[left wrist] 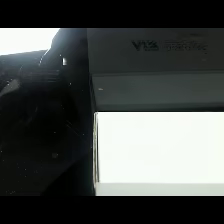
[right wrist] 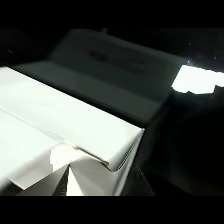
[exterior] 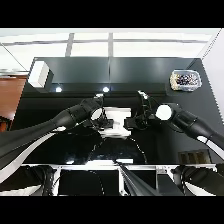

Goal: Fold the box and place the chain.

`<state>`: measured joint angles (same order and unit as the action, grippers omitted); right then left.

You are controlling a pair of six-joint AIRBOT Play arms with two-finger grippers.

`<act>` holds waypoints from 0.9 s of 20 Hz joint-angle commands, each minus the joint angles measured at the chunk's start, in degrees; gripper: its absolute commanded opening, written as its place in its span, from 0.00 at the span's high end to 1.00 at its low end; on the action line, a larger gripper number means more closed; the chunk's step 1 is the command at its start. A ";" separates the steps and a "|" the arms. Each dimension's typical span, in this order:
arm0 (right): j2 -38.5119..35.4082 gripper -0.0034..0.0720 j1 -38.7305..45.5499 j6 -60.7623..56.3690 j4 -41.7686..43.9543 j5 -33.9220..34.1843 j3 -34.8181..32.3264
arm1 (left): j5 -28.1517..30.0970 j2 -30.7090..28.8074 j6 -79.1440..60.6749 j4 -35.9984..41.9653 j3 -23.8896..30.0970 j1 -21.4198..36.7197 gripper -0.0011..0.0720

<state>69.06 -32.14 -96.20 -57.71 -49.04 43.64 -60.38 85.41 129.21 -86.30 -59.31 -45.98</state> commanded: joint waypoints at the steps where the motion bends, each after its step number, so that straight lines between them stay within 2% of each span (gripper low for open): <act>1: 3.32 0.33 -5.03 -9.97 -12.57 -5.77 5.66 | 0.09 0.00 0.00 0.00 -0.04 0.04 0.95; 2: 4.83 0.34 -6.36 -12.35 -15.37 -7.78 7.48 | 0.11 0.00 0.00 0.00 -0.04 0.04 0.95; 4: 7.23 0.51 -8.22 -15.58 -19.12 -10.10 10.32 | 0.11 0.00 0.00 -0.02 -0.04 0.04 0.95; 8: 9.40 0.51 -8.81 -21.09 -20.04 -9.44 11.78 | 0.20 0.00 0.00 -0.02 -0.04 0.04 0.95; 12: 13.44 0.51 -8.81 -26.43 -21.51 -15.69 14.99 | 0.15 0.02 0.00 0.00 -0.04 0.04 0.95; 16: 13.62 0.51 -8.81 -34.56 -22.56 -16.61 15.45 | 0.13 0.02 0.00 0.00 -0.04 0.04 0.95; 17: 13.68 0.56 -8.81 -35.56 -22.47 -17.38 15.45 | 0.11 0.02 0.00 -0.02 -0.04 0.04 0.95; 18: 13.77 0.56 -8.83 -36.06 -22.47 -17.84 15.45 | 0.13 0.02 0.00 0.00 -0.04 0.04 0.95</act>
<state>82.37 -40.93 -127.66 -79.44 -64.62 58.72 -60.18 85.41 129.23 -86.28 -59.29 -45.98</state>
